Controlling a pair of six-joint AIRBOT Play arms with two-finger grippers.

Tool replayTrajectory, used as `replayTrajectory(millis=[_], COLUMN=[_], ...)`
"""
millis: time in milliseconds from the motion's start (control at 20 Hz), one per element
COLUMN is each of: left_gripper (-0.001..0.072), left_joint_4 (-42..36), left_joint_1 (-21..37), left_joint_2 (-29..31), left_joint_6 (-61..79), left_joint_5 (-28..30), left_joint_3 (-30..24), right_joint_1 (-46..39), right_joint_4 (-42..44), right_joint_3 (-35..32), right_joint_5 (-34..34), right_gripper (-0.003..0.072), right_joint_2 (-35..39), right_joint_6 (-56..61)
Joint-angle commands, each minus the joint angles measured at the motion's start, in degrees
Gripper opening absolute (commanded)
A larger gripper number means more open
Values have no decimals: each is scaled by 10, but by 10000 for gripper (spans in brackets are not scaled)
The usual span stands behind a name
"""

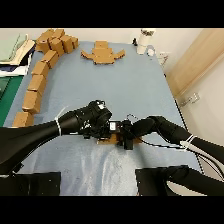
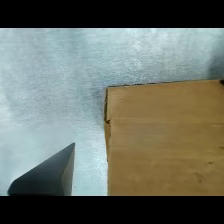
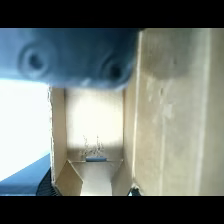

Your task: Fold the box.

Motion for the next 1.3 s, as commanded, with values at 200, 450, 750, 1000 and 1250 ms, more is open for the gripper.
replayTrajectory(millis=[200,450,750,1000,1250], left_gripper=[339,338,85,11,11], left_joint_4=[-59,-183,-276,-334,-461], left_joint_1=[55,130,240,329,399], left_joint_2=[40,44,43,71,127], left_joint_6=[74,181,418,787,1058], left_joint_5=[23,11,-97,-90,-31], left_joint_3=[-8,-9,-14,-100,-255], right_joint_1=[0,0,0,0,0], right_joint_4=[1,1,1,1,1], right_joint_3=[0,1,1,0,1], right_joint_5=[2,2,2,2,2], right_gripper=[499,500,499,499,500], right_joint_2=[0,0,0,0,0], right_joint_6=[1,1,1,1,1])
